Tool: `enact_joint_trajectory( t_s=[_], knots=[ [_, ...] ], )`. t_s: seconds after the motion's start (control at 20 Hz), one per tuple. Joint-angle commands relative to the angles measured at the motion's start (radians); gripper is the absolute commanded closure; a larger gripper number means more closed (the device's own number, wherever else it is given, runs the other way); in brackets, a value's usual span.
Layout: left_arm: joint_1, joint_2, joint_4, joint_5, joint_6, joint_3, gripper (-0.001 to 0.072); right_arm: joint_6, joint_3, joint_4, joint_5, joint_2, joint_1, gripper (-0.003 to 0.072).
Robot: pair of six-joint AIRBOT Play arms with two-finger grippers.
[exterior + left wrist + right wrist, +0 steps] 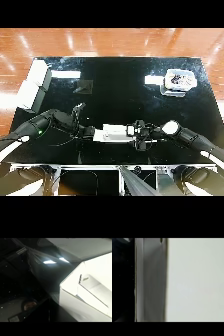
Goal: Fold the box and place the chain.
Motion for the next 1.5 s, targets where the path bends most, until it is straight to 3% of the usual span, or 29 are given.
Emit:
enact_joint_trajectory(
  t_s=[0.0, 0.05, 0.1, 0.5, 0.9, 1.45],
  knots=[
    [-0.003, 0.005, -0.027, 0.023, 0.027, 0.002, 0.0478, 0.001, 0.001, 0.0, 0.0, 0.0, 0.0, 0.0142],
    [-0.002, 0.008, -0.029, 0.039, 0.027, 0.002, 0.0255, 0.001, 0.001, 0.0, 0.0, 0.0, 0.0, 0.0142],
    [-0.002, 0.013, -0.028, 0.051, 0.027, 0.002, 0.0163, 0.001, 0.001, 0.0, -0.002, 0.0, 0.0, 0.0143],
    [-0.002, 0.047, -0.094, 0.102, 0.055, 0.005, 0.0163, 0.002, 0.001, 0.001, -0.002, 0.0, 0.0, 0.0142],
    [-0.002, 0.048, -0.1, 0.152, 0.08, 0.099, 0.0163, 0.002, 0.001, 0.001, -0.002, 0.0, 0.0, 0.0142],
    [-0.002, 0.048, -0.126, 0.193, 0.098, 0.11, 0.0163, 0.002, 0.001, 0.001, -0.002, 0.0, 0.0, 0.0143]
  ],
)
